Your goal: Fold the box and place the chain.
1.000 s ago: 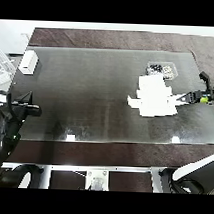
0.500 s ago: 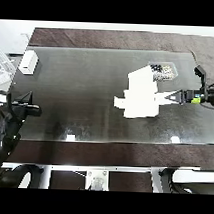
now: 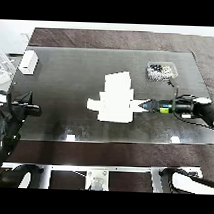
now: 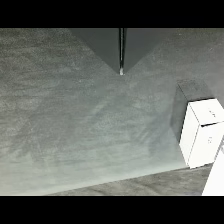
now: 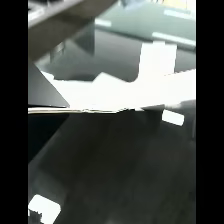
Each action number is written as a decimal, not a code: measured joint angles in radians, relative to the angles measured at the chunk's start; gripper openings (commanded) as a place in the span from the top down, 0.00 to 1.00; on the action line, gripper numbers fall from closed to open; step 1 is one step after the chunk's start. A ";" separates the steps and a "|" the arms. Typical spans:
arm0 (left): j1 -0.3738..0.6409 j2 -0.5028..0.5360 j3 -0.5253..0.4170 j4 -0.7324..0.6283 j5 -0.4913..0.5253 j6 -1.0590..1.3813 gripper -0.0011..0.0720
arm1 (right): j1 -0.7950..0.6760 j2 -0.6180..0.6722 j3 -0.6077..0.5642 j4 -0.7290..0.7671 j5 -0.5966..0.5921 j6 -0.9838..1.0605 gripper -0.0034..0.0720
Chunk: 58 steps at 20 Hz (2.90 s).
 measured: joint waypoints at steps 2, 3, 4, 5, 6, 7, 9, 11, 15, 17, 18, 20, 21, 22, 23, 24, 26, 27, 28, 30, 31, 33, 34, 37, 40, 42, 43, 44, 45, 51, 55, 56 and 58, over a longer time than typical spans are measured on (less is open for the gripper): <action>0.000 0.000 0.000 0.000 0.000 0.000 0.96 | 0.060 -0.053 0.037 0.013 -0.068 -0.003 0.96; 0.000 0.000 0.000 0.000 0.000 0.000 0.96 | 0.081 -0.080 0.060 0.019 -0.098 -0.003 0.96; 0.000 0.000 0.000 0.000 0.000 0.000 0.96 | 0.102 -0.108 0.087 0.028 -0.126 -0.004 0.96; 0.000 0.000 0.000 0.000 0.000 0.000 0.96 | 0.117 -0.134 0.115 0.034 -0.145 -0.004 0.96; 0.000 0.000 0.000 0.000 0.000 0.000 0.96 | 0.132 -0.163 0.148 0.040 -0.163 -0.003 0.96; 0.000 0.000 0.000 0.000 0.000 -0.001 0.96 | 0.145 -0.188 0.180 0.043 -0.174 -0.002 0.96; 0.000 0.000 0.000 0.000 -0.001 -0.002 0.96 | 0.171 -0.242 0.244 0.048 -0.188 0.006 0.96; 0.000 0.000 0.000 0.000 -0.001 -0.002 0.96 | 0.198 -0.293 0.306 0.052 -0.198 0.020 0.96; 0.000 0.000 0.000 0.000 -0.004 -0.003 0.96 | 0.249 -0.371 0.377 0.052 -0.222 0.042 0.96; 0.000 0.000 0.000 0.000 -0.005 -0.003 0.96 | 0.261 -0.398 0.391 0.049 -0.241 0.055 0.96; 0.000 0.000 0.000 0.000 -0.005 -0.003 0.96 | 0.265 -0.409 0.395 0.048 -0.246 0.057 0.96; 0.000 0.000 0.000 0.000 -0.007 -0.003 0.96 | 0.270 -0.424 0.402 0.047 -0.262 0.059 0.96; 0.000 0.000 0.000 0.000 -0.008 -0.003 0.96 | 0.271 -0.430 0.408 0.045 -0.270 0.061 0.96; 0.000 0.000 0.000 0.000 -0.009 -0.003 0.96 | 0.273 -0.437 0.416 0.045 -0.279 0.061 0.95; 0.000 0.000 0.000 0.000 -0.012 -0.003 0.96 | 0.274 -0.443 0.426 0.042 -0.282 0.062 0.96; 0.000 0.000 0.000 0.000 -0.017 -0.003 0.96 | 0.275 -0.447 0.436 0.036 -0.283 0.062 0.95; 0.000 0.000 0.000 0.000 -0.024 -0.003 0.96 | 0.275 -0.453 0.458 0.018 -0.287 0.065 0.96; 0.000 0.000 0.000 0.000 -0.027 -0.003 0.96 | 0.274 -0.455 0.470 0.002 -0.287 0.068 0.96; 0.000 0.000 0.000 0.000 -0.029 -0.003 0.96 | 0.275 -0.457 0.484 -0.021 -0.283 0.080 0.95; 0.000 0.000 0.000 0.000 -0.031 -0.003 0.96 | 0.274 -0.459 0.508 -0.077 -0.270 0.109 0.95; 0.000 0.000 0.000 0.000 -0.033 -0.003 0.96 | 0.275 -0.459 0.517 -0.103 -0.262 0.119 0.95; 0.000 0.000 0.000 0.000 -0.034 -0.003 0.96 | 0.274 -0.460 0.531 -0.144 -0.246 0.138 0.95; 0.000 0.000 0.000 0.000 -0.035 -0.003 0.96 | 0.275 -0.460 0.536 -0.161 -0.240 0.145 0.95; 0.000 0.000 0.000 0.000 -0.053 -0.003 0.89 | 0.275 -0.463 0.544 -0.190 -0.231 0.158 0.95; 0.000 0.000 0.000 0.002 -0.095 -0.003 0.47 | 0.275 -0.467 0.549 -0.202 -0.228 0.162 0.95; 0.000 0.000 0.000 0.002 -0.114 -0.002 0.47 | 0.275 -0.468 0.550 -0.207 -0.226 0.163 0.95; 0.000 0.000 0.000 0.002 -0.121 -0.002 0.47 | 0.275 -0.468 0.550 -0.208 -0.226 0.163 0.95; 0.000 0.000 0.002 0.002 -0.127 -0.002 0.47 | 0.274 -0.468 0.551 -0.209 -0.225 0.163 0.95; 0.000 -0.001 0.006 0.002 -0.132 -0.002 0.47 | 0.275 -0.468 0.552 -0.210 -0.224 0.163 0.95; 0.000 -0.175 0.148 0.001 -0.240 0.013 0.47 | 0.275 -0.469 0.568 -0.214 -0.222 0.162 0.95; 0.000 -0.444 0.293 0.001 -0.351 0.033 0.47 | 0.275 -0.469 0.571 -0.214 -0.222 0.162 0.95; 0.000 -0.495 0.320 -0.002 -0.367 0.035 0.47 | 0.275 -0.469 0.571 -0.213 -0.222 0.162 0.95; 0.000 -0.574 0.359 -0.029 -0.411 0.036 0.47 | 0.275 -0.469 0.571 -0.212 -0.223 0.163 0.95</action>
